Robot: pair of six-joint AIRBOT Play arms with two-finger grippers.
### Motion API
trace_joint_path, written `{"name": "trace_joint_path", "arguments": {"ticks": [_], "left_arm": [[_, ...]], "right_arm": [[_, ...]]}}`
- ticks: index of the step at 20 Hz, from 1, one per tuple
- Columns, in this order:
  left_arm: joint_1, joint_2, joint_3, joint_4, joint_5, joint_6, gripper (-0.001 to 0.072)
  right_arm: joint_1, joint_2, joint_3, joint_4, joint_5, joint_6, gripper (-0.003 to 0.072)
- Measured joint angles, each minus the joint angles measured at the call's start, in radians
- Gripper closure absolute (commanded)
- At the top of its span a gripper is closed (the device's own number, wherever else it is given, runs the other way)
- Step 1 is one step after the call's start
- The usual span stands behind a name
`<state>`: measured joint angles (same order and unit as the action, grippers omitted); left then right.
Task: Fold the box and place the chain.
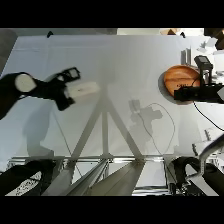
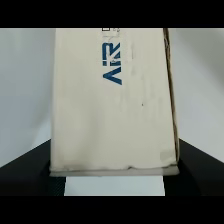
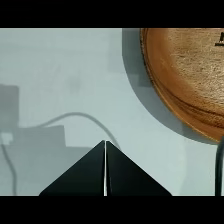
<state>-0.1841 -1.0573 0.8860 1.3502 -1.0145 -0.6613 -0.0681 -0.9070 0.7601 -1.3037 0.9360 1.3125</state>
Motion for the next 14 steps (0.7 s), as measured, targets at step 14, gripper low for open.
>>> {"name": "trace_joint_path", "arguments": {"ticks": [14], "left_arm": [[0.376,0.087,-0.307,-0.290,0.610,-0.313,0.0703]], "right_arm": [[0.000,0.000,0.000,0.006,0.000,0.000,0.0674]]}}
